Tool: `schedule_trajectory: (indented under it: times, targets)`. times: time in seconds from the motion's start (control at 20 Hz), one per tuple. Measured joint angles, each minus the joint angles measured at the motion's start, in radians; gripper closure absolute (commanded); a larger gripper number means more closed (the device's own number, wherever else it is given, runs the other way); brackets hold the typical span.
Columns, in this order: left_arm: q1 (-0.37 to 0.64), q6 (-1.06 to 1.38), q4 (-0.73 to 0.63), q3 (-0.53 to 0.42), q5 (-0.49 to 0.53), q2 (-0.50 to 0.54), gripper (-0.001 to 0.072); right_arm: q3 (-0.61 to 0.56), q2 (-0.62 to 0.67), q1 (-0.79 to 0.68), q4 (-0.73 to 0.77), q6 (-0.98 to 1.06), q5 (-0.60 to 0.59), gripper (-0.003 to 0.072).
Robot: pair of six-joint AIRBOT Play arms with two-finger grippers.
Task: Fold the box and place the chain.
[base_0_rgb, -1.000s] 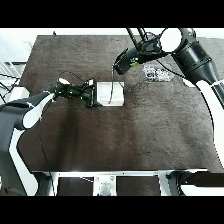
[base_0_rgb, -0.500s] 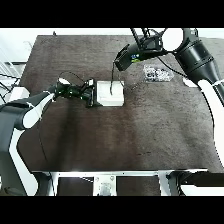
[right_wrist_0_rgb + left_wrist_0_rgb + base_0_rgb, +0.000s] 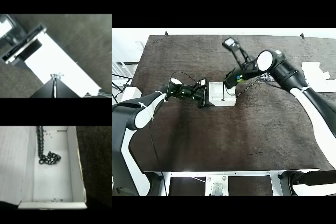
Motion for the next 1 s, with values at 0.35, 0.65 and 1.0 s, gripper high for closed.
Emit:
schedule_trajectory:
  times: [0.35, 0.65, 1.0]
  targets:
    - [0.0, 0.0, 0.0, 0.0, 0.0, 0.0, 0.0194, -0.056, -0.114, -0.002, 0.071, -0.005, -0.048, 0.0362]
    - [0.0, 0.0, 0.0, 0.0, 0.0, 0.0, 0.0194, -0.059, -0.072, -0.085, 0.081, -0.005, -0.042, 0.0361]
    - [0.0, 0.0, 0.0, 0.0, 0.0, 0.0, 0.0195, -0.123, -0.031, -0.367, 0.079, 0.086, -0.117, 0.0163]
